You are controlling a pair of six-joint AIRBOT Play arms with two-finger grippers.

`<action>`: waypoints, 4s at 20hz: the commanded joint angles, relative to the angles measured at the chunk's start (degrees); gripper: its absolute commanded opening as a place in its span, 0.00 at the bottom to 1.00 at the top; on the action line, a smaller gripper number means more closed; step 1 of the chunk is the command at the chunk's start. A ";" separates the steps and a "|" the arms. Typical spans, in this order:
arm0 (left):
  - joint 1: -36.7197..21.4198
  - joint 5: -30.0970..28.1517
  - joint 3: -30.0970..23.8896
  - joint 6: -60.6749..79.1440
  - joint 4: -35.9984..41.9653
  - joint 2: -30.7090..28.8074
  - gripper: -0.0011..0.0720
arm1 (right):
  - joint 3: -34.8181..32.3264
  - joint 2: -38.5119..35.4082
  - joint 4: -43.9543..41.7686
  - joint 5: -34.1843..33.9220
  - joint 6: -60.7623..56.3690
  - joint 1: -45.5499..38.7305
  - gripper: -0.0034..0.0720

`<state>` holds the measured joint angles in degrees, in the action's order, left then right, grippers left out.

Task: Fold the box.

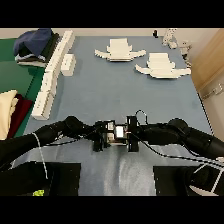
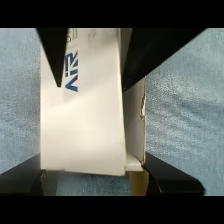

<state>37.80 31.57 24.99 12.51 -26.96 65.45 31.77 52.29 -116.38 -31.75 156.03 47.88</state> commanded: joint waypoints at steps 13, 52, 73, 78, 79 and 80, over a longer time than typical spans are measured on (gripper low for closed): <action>0.00 0.02 0.00 0.04 -0.07 -0.04 0.71 | -0.52 -1.01 -2.25 -1.36 0.02 1.20 0.55; 0.00 0.00 0.02 0.04 -0.04 -0.04 0.71 | -12.26 -13.75 -10.45 12.76 -25.42 0.76 0.05; 0.00 0.02 0.00 0.04 -0.04 -0.04 0.71 | -22.97 -8.79 -15.65 29.53 -36.65 8.28 0.05; 0.00 0.02 0.02 0.04 -0.07 -0.04 0.71 | -22.97 -8.81 -15.45 29.68 -36.63 8.28 0.05; 0.00 0.02 0.00 0.04 -0.04 -0.04 0.71 | -22.95 -8.87 -15.43 30.03 -36.63 8.28 0.05; 0.00 0.02 0.00 0.04 -0.07 -0.04 0.71 | -22.91 -9.29 -15.45 30.29 -36.63 8.28 0.05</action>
<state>37.80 31.59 24.99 12.53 -27.00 65.45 8.82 43.35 -132.00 -1.96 119.39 56.10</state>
